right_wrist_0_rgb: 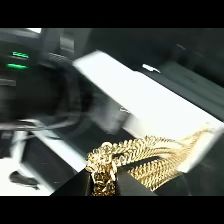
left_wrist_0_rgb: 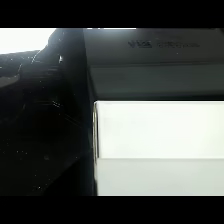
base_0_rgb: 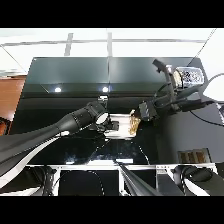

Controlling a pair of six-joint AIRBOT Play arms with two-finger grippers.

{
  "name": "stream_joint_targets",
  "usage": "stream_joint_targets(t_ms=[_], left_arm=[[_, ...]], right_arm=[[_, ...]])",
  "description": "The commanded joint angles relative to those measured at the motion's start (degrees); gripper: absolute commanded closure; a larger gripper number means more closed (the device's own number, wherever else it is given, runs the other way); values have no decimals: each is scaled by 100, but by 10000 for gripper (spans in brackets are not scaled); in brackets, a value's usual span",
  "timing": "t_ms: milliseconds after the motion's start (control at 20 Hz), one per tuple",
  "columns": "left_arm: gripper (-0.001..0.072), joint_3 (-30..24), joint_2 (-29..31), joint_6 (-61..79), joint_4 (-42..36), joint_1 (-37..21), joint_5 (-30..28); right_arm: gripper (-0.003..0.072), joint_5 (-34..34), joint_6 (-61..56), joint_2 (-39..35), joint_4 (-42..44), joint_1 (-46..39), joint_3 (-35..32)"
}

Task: Fold the box and place the chain.

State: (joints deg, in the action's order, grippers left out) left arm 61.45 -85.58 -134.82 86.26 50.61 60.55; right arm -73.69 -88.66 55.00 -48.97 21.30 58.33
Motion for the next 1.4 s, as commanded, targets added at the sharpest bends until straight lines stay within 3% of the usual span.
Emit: stream_joint_targets(t_ms=[0, 300, 500, 550, 650, 1050, 1200, 1350], left_arm=[[684, 4, -2, 0, 2, -2, 7], [684, 4, -2, 0, 4, -2, 2], [684, 4, -2, 0, 4, -2, 2], [684, 4, -2, 0, 4, -2, 2], [684, 4, -2, 0, 2, -2, 2], [684, 2, -2, -2, 2, 0, -20], [684, 9, -2, -4, 2, -35, -131], [684, 188, -2, -422, 295, -20, 234]], right_arm=[[676, -83, -197, 4, -527, 39, -227], [676, 688, -424, 85, -466, 638, -232], [672, 756, -501, 400, -485, 859, -232], [643, 776, -501, 457, -498, 870, -232], [335, 791, -501, 498, -614, 870, -232], [330, 186, -496, 496, -1873, 291, -232], [330, 236, -321, 496, -1921, 258, -232], [331, 243, -297, 496, -1921, 258, -232]])
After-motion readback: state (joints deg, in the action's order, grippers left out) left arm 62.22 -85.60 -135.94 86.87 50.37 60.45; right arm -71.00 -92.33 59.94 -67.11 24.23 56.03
